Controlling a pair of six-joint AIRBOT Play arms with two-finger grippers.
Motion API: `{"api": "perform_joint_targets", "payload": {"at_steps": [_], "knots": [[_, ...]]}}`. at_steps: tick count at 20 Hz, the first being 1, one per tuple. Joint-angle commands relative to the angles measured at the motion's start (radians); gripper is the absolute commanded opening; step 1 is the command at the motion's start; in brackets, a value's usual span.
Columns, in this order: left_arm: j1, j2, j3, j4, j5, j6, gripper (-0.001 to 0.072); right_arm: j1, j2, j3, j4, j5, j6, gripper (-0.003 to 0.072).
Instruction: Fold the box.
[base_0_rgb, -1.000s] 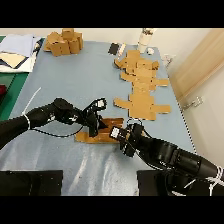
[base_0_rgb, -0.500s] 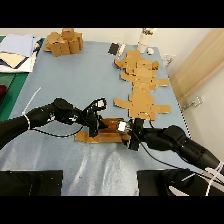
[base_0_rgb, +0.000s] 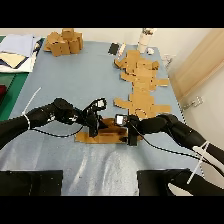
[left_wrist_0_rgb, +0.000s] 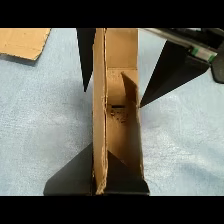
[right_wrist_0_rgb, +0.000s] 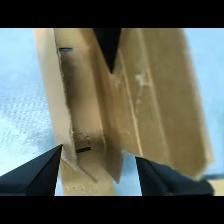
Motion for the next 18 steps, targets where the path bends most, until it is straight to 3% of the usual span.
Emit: {"api": "perform_joint_targets", "payload": {"at_steps": [1, 4, 11, 18], "knots": [[0.0, 0.0, 0.0, 0.0, 0.0, 0.0, 0.0014, -0.007, -0.024, 0.014, 0.017, -0.097, 0.019, 0.0712], [0.0, 0.0, 0.0, 0.0, 0.0, 0.0, 0.0013, -0.007, -0.002, 0.014, 0.017, -0.144, 0.097, 0.0711], [0.0, 0.0, 0.0, 0.0, 0.0, 0.0, 0.0014, -0.007, -0.031, 0.014, 0.018, -0.102, 0.094, 0.0711], [0.0, 0.0, 0.0, 0.0, 0.0, 0.0, 0.0014, -0.007, -0.083, 0.014, 0.028, -0.082, -0.082, 0.0709]]}}
